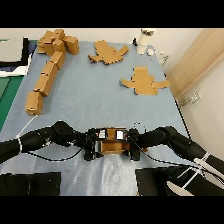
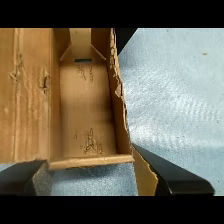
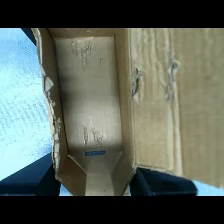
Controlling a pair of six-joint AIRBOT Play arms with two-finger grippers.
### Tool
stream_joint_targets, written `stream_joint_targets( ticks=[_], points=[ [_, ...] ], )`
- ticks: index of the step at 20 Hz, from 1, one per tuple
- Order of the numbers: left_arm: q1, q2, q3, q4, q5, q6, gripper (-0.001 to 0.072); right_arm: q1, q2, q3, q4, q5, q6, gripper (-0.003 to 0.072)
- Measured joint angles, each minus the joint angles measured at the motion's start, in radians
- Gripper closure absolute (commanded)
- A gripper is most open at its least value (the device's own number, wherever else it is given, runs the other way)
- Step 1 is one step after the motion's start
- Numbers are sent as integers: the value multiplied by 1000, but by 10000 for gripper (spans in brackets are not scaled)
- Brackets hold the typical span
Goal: Fold the box.
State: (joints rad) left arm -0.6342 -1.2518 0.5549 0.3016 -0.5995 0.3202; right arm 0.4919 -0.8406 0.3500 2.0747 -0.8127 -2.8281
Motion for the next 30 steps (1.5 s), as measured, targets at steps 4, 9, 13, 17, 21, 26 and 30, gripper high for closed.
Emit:
stream_joint_targets(
  ticks=[4,9,13,17,21,26,30],
  points=[
    [-2,0,0,10,4,-16,102,0,0,0,0,0,0,171],
    [-2,-1,6,14,8,-23,187,0,0,0,0,0,0,171],
    [-2,0,11,12,11,-23,187,0,0,0,0,0,0,171],
    [-2,-1,12,11,8,-23,187,0,0,0,0,0,0,171],
    [-2,0,13,10,6,-23,186,0,0,0,0,0,0,171],
    [-2,-1,13,10,4,-23,187,0,0,0,0,-1,0,171],
    [-2,-1,12,9,3,-23,186,0,0,0,0,-1,0,171]
  ],
)
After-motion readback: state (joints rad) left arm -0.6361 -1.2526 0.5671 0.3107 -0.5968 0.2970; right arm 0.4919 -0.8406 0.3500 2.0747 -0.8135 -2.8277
